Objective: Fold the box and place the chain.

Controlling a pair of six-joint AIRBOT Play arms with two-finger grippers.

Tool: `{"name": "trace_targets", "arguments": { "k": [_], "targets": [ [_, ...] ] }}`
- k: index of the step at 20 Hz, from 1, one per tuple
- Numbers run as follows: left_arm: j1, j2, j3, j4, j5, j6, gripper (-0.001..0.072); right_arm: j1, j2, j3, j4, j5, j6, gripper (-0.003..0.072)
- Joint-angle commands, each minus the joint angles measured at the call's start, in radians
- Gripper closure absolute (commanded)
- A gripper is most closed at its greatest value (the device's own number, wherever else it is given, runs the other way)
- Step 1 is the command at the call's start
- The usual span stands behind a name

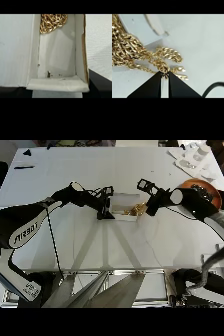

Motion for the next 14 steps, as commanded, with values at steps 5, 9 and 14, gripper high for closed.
{"name": "trace_targets", "arguments": {
  "k": [5, 9, 14],
  "targets": [
    [0.0, 0.0, 0.0, 0.0, 0.0, 0.0, 0.0453, 0.031, 0.171, 0.0, 0.139, 0.141, 0.064, 0.0678],
    [0.0, 0.0, 0.0, 0.0, 0.0, 0.0, 0.0453, 0.138, 0.174, 0.0, 0.217, 0.045, 0.064, 0.0678],
    [0.0, 0.0, 0.0, 0.0, 0.0, 0.0, 0.0453, 0.259, 0.167, 0.0, 0.277, -0.176, 0.064, 0.068]
  ]
}}
